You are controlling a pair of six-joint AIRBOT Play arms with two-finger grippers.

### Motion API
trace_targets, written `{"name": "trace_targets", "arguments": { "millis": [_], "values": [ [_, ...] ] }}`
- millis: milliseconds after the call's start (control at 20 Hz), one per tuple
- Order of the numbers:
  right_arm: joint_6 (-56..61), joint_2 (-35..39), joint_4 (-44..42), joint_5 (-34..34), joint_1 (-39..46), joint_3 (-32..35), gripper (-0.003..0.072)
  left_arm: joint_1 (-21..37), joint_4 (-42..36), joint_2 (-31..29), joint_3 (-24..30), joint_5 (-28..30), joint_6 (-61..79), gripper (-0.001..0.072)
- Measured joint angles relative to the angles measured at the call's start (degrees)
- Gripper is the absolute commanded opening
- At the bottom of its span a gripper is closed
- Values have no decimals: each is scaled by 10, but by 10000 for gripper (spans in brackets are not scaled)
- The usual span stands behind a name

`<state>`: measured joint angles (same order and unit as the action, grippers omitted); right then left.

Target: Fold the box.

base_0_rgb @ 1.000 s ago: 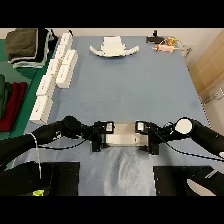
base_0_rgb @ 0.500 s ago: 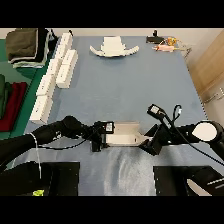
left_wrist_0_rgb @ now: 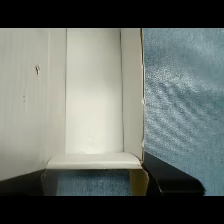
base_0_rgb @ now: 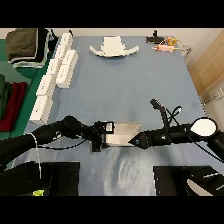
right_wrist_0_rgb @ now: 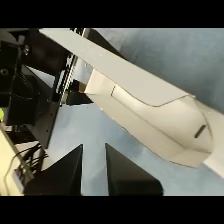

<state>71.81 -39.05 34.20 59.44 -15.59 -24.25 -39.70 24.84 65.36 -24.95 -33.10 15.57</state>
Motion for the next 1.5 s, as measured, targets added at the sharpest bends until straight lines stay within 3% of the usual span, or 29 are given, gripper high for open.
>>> {"name": "trace_targets", "arguments": {
  "millis": [300,700,750,800,950,1500],
  "values": [
    [-57,-92,-61,-70,-12,-41,224,0,0,0,0,0,0,508],
    [-98,-234,-12,-198,-13,-119,217,0,0,0,0,0,0,509],
    [-105,-255,-7,-203,-15,-122,194,0,0,0,0,0,0,509],
    [-115,-275,-5,-207,-18,-124,123,0,0,0,0,0,0,508],
    [-152,-327,0,-214,-27,-128,101,0,0,0,0,0,-1,508],
    [-198,-345,9,-218,-38,-130,101,0,0,0,0,0,1,508]
  ]
}}
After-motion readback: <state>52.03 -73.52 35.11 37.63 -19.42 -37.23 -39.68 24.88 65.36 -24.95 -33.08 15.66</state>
